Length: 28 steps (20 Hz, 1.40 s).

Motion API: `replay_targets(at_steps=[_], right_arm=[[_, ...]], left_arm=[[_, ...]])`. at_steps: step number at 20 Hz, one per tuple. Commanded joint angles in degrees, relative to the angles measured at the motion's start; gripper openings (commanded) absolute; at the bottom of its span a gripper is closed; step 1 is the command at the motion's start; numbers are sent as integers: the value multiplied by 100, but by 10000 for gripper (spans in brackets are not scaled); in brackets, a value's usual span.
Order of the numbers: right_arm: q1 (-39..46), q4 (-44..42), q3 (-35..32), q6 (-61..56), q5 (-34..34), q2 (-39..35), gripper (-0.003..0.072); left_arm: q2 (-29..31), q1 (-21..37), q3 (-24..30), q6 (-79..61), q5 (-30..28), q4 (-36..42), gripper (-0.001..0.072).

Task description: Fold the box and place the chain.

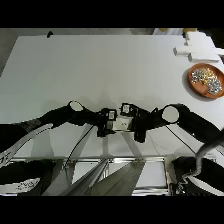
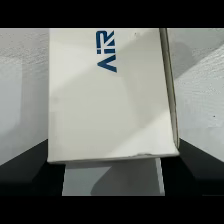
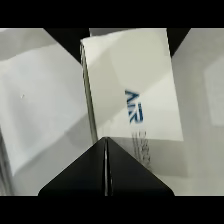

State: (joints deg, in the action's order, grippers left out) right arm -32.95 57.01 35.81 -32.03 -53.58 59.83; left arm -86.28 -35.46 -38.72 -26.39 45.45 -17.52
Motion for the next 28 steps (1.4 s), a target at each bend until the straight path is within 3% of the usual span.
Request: replay_targets(at_steps=[1, 5, 9, 13, 16, 28], right_arm=[[229, 109, 310, -765, 177, -411, 20], [1141, 1484, 634, -2280, -730, -710, 20], [2653, 3198, 632, -3392, -2002, -704, 19], [4293, 3250, 632, -4118, -2079, -706, 19], [4994, 3211, 632, -4929, -2277, -706, 20], [5200, 3211, 634, -5344, -2505, -710, 20]], left_arm=[[4, 0, 0, -22, -22, -7, 272], [4, 0, 0, -20, -22, -7, 272], [4, 0, 0, -22, -22, -7, 272], [4, 0, 0, -20, -22, -7, 272], [4, 0, 0, -22, -22, -9, 272], [195, 13, 0, 122, -20, -9, 272]])
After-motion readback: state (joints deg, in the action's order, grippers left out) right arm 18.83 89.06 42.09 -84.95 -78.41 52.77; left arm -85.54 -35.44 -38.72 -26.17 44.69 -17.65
